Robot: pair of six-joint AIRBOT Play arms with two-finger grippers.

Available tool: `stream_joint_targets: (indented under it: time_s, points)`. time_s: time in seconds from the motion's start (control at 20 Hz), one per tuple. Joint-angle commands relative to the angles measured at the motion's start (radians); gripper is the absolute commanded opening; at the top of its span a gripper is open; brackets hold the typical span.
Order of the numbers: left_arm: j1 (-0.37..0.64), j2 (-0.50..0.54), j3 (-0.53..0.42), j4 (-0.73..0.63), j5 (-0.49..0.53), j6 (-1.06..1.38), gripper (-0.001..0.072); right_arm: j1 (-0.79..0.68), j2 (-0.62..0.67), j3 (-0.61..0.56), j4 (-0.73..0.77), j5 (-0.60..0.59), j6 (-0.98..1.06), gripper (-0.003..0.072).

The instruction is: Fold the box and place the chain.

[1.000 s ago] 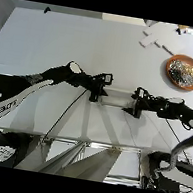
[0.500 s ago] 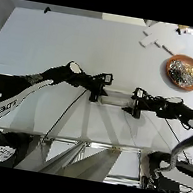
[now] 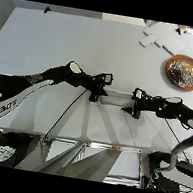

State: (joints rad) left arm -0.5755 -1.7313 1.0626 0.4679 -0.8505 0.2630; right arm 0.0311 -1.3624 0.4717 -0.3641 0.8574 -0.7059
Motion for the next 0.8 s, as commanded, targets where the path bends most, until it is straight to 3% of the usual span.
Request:
stream_joint_targets:
  time_s: [0.0,0.75]
  points:
    - [0.0,0.0,0.001,0.0,0.0,0.0,0.001,0.008,-0.001,0.0,-0.016,-0.014,0.002,0.0456]
    - [0.0,0.0,0.0,0.0,0.0,0.0,0.001,0.004,-0.001,0.0,-0.006,-0.012,0.001,0.0455]
